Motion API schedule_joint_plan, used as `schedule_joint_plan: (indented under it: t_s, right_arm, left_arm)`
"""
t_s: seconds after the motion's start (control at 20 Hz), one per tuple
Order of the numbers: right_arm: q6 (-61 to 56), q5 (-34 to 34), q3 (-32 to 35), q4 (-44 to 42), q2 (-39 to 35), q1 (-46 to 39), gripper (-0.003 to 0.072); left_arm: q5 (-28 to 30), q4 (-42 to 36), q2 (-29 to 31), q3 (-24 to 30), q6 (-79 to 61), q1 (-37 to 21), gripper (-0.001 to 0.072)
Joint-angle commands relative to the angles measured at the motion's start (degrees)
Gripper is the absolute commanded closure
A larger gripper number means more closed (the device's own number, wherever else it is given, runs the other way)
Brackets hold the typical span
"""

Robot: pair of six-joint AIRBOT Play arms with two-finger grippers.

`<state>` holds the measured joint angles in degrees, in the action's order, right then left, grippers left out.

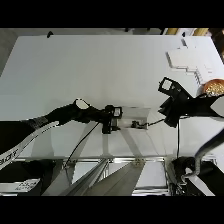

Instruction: Fold the box and place the chain.

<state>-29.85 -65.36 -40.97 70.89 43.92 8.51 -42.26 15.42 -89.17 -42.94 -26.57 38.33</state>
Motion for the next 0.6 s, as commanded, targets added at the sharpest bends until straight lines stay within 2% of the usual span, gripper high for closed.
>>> schedule_joint_plan:
  t_s: [0.0,0.2,0.55]
  right_arm:
    - [19.8,1.9,2.9,1.2,0.0,-3.9,0.0504]
    - [33.6,4.9,10.4,-2.4,3.8,-3.9,0.0505]
    - [39.2,7.6,12.5,-2.8,13.0,-3.5,0.0507]
  left_arm:
    - [0.0,0.0,0.0,0.0,0.0,0.0,0.0399]
    - [0.0,0.0,0.0,0.0,0.0,0.0,0.0399]
    - [0.0,0.0,0.0,0.0,0.0,0.0,0.0398]
